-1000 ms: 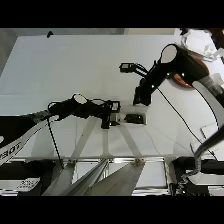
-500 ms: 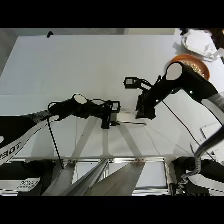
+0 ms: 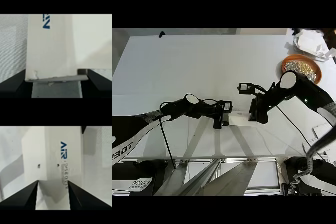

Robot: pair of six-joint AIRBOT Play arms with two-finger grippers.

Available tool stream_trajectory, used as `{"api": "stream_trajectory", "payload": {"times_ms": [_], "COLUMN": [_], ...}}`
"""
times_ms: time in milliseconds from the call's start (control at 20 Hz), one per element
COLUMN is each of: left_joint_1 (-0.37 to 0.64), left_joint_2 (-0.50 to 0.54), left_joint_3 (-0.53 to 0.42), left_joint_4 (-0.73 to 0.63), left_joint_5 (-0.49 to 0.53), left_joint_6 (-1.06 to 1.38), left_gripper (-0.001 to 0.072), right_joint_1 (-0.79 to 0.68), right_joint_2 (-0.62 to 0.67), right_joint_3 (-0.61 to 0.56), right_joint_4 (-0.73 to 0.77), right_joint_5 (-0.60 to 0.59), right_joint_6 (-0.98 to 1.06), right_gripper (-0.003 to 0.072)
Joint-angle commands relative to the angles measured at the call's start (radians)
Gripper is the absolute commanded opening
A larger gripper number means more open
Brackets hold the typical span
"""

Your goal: Fold the box and place the chain.

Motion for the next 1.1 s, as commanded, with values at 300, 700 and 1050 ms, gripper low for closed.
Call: {"api": "stream_trajectory", "payload": {"times_ms": [300, 700, 1050], "left_joint_1": [0.000, 0.000, 0.000], "left_joint_2": [0.000, 0.000, 0.000], "left_joint_3": [0.001, 0.001, 0.001], "left_joint_4": [0.000, 0.000, 0.000], "left_joint_5": [0.000, 0.000, 0.000], "left_joint_6": [0.000, 0.000, 0.000], "left_gripper": [0.0066, 0.0066, 0.0066], "right_joint_1": [0.001, 0.103, 0.102], "right_joint_2": [0.012, 0.031, 0.031], "right_joint_3": [-0.017, -0.018, -0.018], "right_joint_4": [0.018, 0.005, -0.055], "right_joint_5": [-0.035, -0.096, -0.148], "right_joint_6": [0.006, 0.034, 0.077], "right_gripper": [0.0300, 0.0402, 0.0387]}}
